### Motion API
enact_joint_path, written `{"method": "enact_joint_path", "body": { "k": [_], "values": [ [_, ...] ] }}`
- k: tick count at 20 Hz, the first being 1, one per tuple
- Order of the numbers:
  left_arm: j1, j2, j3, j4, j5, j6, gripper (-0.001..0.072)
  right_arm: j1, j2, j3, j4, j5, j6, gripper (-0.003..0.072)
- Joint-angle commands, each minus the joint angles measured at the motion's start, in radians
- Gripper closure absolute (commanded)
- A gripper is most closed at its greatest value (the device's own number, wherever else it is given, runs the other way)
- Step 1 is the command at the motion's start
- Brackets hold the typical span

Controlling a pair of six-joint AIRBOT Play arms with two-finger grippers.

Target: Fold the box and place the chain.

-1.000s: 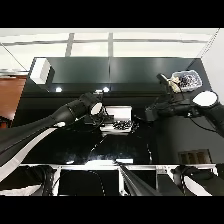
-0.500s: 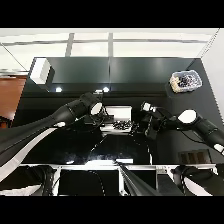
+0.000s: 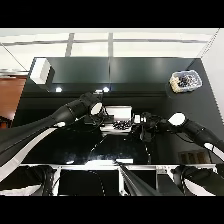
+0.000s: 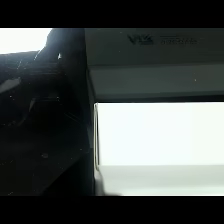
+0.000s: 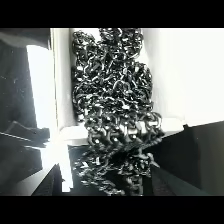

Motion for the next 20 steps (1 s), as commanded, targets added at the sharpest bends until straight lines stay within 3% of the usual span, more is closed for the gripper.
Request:
{"method": "enact_joint_path", "body": {
  "k": [1,7,9,11,13,20],
  "values": [
    [0.0,0.0,0.001,0.0,0.0,0.0,0.068,0.011,-0.008,-0.001,0.03,-0.066,-0.02,-0.0024],
    [0.0,0.0,0.001,0.0,0.0,0.0,0.068,0.011,-0.037,-0.001,0.029,-0.059,0.045,-0.0019],
    [0.0,0.0,0.001,0.0,0.0,0.0,0.068,0.011,-0.037,-0.001,0.029,-0.057,0.072,0.022],
    [0.0,0.0,0.001,0.0,0.0,0.0,0.068,0.011,-0.037,-0.001,0.029,-0.058,0.087,0.0264],
    [0.0,0.0,0.001,0.0,0.0,0.0,0.068,0.011,-0.033,-0.001,0.029,-0.051,0.113,0.0678],
    [0.0,0.0,0.001,0.0,0.0,0.0,0.0681,-0.055,0.087,0.002,0.019,-0.028,0.412,0.0667]
  ]
}}
